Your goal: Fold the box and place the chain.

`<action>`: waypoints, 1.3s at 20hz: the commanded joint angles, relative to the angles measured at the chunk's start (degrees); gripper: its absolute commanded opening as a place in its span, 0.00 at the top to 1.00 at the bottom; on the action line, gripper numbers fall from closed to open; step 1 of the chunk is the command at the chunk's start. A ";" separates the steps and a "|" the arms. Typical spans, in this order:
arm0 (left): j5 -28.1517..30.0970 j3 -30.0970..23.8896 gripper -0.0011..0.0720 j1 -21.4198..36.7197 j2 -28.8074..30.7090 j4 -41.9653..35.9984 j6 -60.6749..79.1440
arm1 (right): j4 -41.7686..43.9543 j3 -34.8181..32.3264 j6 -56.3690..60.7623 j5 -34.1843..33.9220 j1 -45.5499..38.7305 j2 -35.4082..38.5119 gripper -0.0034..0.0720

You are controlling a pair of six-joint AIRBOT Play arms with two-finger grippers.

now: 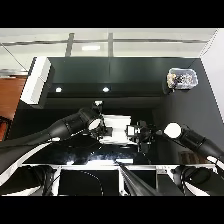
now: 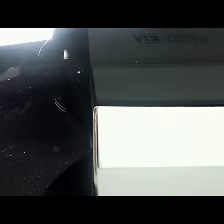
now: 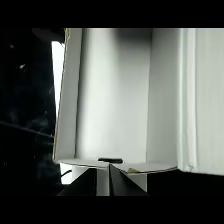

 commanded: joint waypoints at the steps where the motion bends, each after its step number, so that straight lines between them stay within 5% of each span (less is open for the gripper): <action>1: 0.66 0.00 0.95 -0.02 -0.04 -0.22 0.13 | 8.17 0.00 -0.04 -1.88 0.24 -2.14 0.84; 12: 0.63 0.00 0.95 -0.02 -0.04 -0.26 1.14 | 10.47 0.00 0.15 -1.70 0.24 -3.04 0.84; 14: 0.28 0.00 0.95 -0.02 -0.04 -0.24 1.18 | 10.47 0.00 1.14 -1.73 0.24 -3.04 0.43; 16: 0.28 0.00 0.95 -0.02 -0.04 -0.28 1.16 | 10.47 0.00 1.25 -1.73 0.22 -3.04 0.81; 17: 0.28 0.00 0.95 -0.02 -0.04 -0.35 1.16 | 10.71 0.00 1.27 -1.90 0.22 -3.04 0.59; 18: 0.28 0.00 0.95 -0.02 -0.04 -0.42 1.16 | 10.82 0.00 1.46 -1.92 0.22 -3.04 0.69; 19: 0.28 0.00 0.95 -0.02 -0.04 -0.42 1.16 | 10.69 0.04 1.95 -1.68 0.15 -2.80 0.94; 22: -0.17 0.00 0.95 -0.02 -0.04 -0.52 1.16 | 6.62 0.83 21.18 -0.61 -2.95 1.42 0.94; 26: 0.11 0.00 0.95 -0.02 -0.04 -0.79 1.14 | -11.06 4.11 58.27 14.84 -18.95 11.10 0.94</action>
